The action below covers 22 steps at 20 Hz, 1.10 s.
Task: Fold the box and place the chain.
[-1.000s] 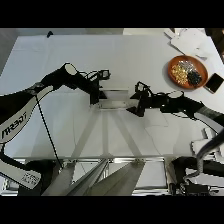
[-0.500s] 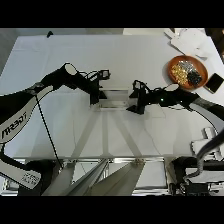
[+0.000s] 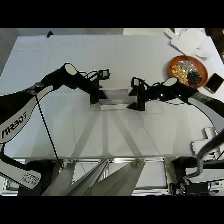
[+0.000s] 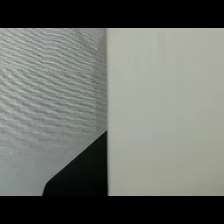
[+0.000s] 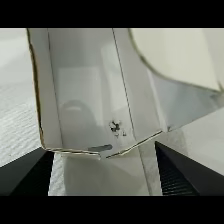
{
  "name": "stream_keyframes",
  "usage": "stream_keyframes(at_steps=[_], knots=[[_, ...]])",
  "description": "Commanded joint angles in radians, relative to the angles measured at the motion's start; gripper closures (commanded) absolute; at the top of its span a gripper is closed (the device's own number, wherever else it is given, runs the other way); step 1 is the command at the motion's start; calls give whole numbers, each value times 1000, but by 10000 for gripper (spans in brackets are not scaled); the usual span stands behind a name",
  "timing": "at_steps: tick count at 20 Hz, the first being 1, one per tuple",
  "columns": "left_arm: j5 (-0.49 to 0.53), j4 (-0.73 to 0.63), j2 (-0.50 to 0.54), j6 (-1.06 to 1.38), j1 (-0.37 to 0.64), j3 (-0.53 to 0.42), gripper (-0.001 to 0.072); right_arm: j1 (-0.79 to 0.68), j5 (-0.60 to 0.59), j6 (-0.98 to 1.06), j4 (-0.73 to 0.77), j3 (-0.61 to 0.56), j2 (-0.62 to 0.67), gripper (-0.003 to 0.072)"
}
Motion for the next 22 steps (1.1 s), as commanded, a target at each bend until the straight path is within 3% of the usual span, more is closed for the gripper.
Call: stream_keyframes(at_steps=[1,11,22], knots=[[-2,0,-1,0,-1,0,698,0,23,-43,21,14,-10,-8],[-2,0,-1,0,-1,0,698,-24,51,-112,69,22,-63,-8],[-2,0,-1,0,-1,0,698,-35,163,-112,87,103,-136,-8]])
